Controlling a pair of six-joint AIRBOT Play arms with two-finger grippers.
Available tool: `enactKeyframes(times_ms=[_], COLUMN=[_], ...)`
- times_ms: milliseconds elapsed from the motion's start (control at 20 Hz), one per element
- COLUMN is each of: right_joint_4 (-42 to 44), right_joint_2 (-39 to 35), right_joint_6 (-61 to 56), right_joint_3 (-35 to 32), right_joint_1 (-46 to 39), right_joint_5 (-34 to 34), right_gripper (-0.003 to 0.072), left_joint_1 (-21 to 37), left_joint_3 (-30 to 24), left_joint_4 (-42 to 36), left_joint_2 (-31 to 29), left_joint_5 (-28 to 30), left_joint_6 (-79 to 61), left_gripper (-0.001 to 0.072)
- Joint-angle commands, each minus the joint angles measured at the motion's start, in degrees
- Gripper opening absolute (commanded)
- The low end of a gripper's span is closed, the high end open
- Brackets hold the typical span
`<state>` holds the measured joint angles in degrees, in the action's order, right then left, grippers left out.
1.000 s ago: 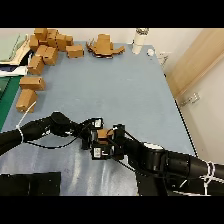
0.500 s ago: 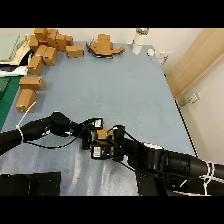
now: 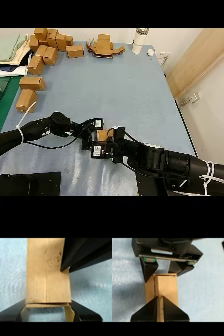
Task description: Fold the box.
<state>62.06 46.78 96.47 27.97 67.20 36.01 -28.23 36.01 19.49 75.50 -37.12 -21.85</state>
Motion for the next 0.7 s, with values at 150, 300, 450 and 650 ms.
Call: enactKeyframes(times_ms=[150, 300, 450, 650], right_joint_4=[2.5, 2.7, 2.7, 2.7], right_joint_2=[0.1, 0.8, 1.4, 0.8], right_joint_6=[0.7, 0.6, 0.6, 0.6], right_joint_3=[0.0, 0.0, 0.0, 0.7], right_joint_1=[0.1, 0.1, 0.1, 0.1], right_joint_5=[0.1, 0.5, 0.5, 1.1], right_gripper=[0.0113, 0.0113, 0.0113, 0.0114], left_joint_1=[0.0, 0.0, 0.0, 0.0], left_joint_3=[0.0, 0.1, 0.0, 0.0], left_joint_4=[0.0, 0.0, 0.0, 0.0], left_joint_2=[0.0, 0.0, 0.0, 0.0], left_joint_5=[0.1, 0.1, 0.1, 0.1], left_joint_6=[0.0, 0.0, 0.0, 0.0], left_gripper=[0.0457, 0.0457, 0.0457, 0.0457])
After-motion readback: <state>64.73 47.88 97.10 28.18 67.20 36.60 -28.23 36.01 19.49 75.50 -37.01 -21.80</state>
